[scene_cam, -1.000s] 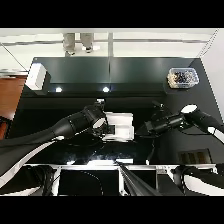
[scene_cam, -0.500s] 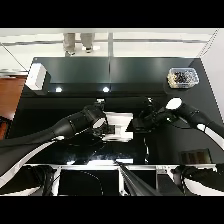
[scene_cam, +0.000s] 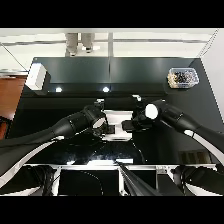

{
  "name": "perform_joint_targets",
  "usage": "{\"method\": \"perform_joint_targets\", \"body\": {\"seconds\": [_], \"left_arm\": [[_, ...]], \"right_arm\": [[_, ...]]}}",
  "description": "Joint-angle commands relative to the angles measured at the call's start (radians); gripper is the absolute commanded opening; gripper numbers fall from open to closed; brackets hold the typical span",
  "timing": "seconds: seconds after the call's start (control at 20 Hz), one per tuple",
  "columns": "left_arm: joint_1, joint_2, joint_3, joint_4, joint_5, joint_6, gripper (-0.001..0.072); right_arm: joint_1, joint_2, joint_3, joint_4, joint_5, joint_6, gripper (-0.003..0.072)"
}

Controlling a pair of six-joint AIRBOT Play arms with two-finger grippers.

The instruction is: Fold the box and place the chain.

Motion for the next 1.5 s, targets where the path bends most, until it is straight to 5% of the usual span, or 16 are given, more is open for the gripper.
{"method": "perform_joint_targets", "body": {"seconds": [0.0,0.05,0.15,0.6,0.7,0.75,0.95,1.0,1.1,1.45], "left_arm": [[0.0,0.0,0.0,0.0,0.003,0.001,0.0023],[0.0,0.0,0.0,0.0,0.003,0.001,0.0023],[0.0,0.0,0.0,0.0,0.003,0.0,0.0023],[0.0,0.0,0.0,0.0,0.004,0.0,0.0023],[0.0,0.0,0.0,0.0,0.007,0.001,0.0023],[0.0,0.0,0.0,0.0,0.008,0.0,0.0023],[0.0,0.0,0.0,0.0,0.022,0.0,0.0023],[0.0,0.0,0.0,0.0,0.026,0.0,0.0023],[0.0,0.0,0.0,0.0,0.03,0.001,0.0023],[0.0,0.0,0.0,0.0,0.025,0.001,0.0023]], "right_arm": [[0.099,0.0,0.015,-0.189,-0.009,0.254,0.0368],[0.109,-0.001,0.015,-0.193,-0.009,0.275,0.0367],[0.111,-0.003,0.015,-0.192,-0.007,0.315,0.0181],[0.111,-0.01,0.015,-0.178,0.038,0.405,0.018],[0.111,-0.01,0.015,-0.171,0.037,0.418,0.0117],[0.111,-0.01,0.015,-0.161,0.038,0.417,0.0014],[0.111,-0.012,0.015,-0.151,0.036,0.415,0.0015],[0.111,-0.012,0.015,-0.15,0.035,0.414,0.0027],[0.111,-0.011,0.015,-0.15,0.031,0.414,0.0427],[0.06,0.116,0.068,-0.177,0.114,0.158,0.0451]]}}
